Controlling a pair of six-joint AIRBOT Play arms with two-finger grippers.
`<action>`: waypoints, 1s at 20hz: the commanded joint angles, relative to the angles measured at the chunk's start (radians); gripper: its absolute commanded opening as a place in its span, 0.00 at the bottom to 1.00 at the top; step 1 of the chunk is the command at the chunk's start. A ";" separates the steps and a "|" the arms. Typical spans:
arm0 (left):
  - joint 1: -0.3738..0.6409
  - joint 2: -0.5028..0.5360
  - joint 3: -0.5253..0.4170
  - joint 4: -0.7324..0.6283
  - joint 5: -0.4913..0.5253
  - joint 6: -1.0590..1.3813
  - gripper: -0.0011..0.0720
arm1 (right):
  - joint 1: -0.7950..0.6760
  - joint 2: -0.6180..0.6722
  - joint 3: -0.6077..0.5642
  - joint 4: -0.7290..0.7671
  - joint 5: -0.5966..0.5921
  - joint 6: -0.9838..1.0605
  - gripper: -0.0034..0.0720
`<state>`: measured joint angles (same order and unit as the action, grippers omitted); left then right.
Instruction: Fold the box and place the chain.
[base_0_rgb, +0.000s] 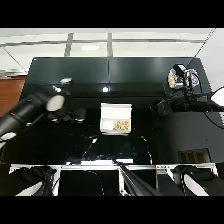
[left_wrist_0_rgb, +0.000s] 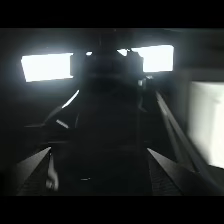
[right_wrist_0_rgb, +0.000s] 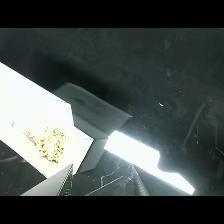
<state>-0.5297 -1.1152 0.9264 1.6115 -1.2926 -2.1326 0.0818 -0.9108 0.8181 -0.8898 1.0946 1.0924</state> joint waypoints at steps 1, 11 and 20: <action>0.255 0.082 -0.218 -0.460 0.201 0.416 0.97 | -0.001 0.000 0.001 -0.002 0.001 0.003 0.61; 0.167 -0.013 -0.298 -0.864 0.433 2.253 1.00 | 0.000 0.000 0.000 -0.002 -0.010 0.015 0.61; 0.182 -0.219 -0.247 -1.007 0.410 2.370 1.00 | 0.000 0.000 -0.021 -0.001 -0.044 0.042 0.61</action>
